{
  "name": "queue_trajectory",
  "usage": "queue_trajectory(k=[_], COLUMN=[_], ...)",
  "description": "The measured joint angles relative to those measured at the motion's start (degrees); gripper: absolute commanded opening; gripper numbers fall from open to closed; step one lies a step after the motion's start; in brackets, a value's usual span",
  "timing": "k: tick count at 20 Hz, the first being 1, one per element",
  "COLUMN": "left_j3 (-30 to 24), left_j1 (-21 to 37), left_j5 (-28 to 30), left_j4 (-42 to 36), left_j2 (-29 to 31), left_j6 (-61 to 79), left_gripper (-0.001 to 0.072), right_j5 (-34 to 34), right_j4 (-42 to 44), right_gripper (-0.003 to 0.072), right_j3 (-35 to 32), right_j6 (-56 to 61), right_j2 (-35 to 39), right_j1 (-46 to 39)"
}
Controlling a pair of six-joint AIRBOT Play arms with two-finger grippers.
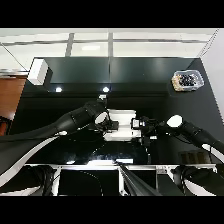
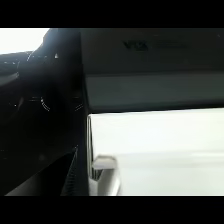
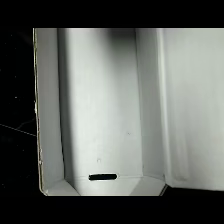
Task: Fold the box and place the chain.
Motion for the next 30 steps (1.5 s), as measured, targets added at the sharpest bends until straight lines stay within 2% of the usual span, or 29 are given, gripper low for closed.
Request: queue_trajectory(k=[5,6,7,8,10,12,13,14,15,16,20,22,23,30], left_j3=[0.3,0.3,0.3,0.4,0.7,1.2,1.4,1.6,1.8,2.0,2.2,2.3,2.3,2.3], left_j1=[-1.1,-1.2,-1.2,-1.2,-1.3,-1.3,-1.3,-1.3,-1.3,-1.3,-1.3,-1.3,-1.3,-1.4], left_j5=[-0.6,-0.7,-0.6,-0.7,-1.2,-1.5,-1.5,-1.6,-1.2,0.0,-0.7,-0.8,-0.9,-2.6], left_j4=[0.5,0.6,0.6,0.7,0.7,0.7,0.8,0.9,0.9,0.8,0.7,0.8,0.9,1.1], left_j2=[-1.1,-1.2,-1.3,-1.3,-1.4,-1.5,-1.5,-1.5,-1.5,-1.5,-1.5,-1.5,-1.6,-2.1], left_j6=[-3.0,-3.4,-3.8,-4.0,-4.5,-4.6,-4.7,-4.7,-5.1,-5.1,-5.2,-5.2,-5.2,-5.3], left_gripper=[0.0329,0.0257,0.0154,0.0131,0.0031,0.0024,0.0029,0.014,0.0387,0.0485,0.0482,0.036,0.035,0.0349], right_j5=[0.0,0.0,0.0,0.0,0.0,-0.1,-0.1,-0.2,-0.2,-0.1,0.0,0.0,0.0,0.0], right_j4=[0.0,0.0,0.0,0.0,0.0,0.0,0.0,0.0,0.1,0.1,0.0,0.0,0.0,0.0], right_gripper=[0.0477,0.0477,0.0477,0.0477,0.0477,0.0477,0.0477,0.0477,0.0477,0.0477,0.0476,0.0477,0.0477,0.0477], right_j3=[0.0,0.0,0.0,0.0,0.0,0.0,0.0,0.0,0.0,0.0,0.0,0.0,0.0,0.0], right_j6=[0.0,0.0,0.0,0.0,0.0,0.0,0.0,0.0,0.2,0.1,0.0,0.0,0.0,0.0], right_j2=[0.0,0.0,0.0,0.0,0.0,0.0,0.0,0.0,0.0,0.0,0.0,0.0,0.0,0.0], right_j1=[0.0,0.0,0.0,0.0,0.0,0.0,0.0,0.0,0.0,0.0,0.0,0.0,0.0,0.0])
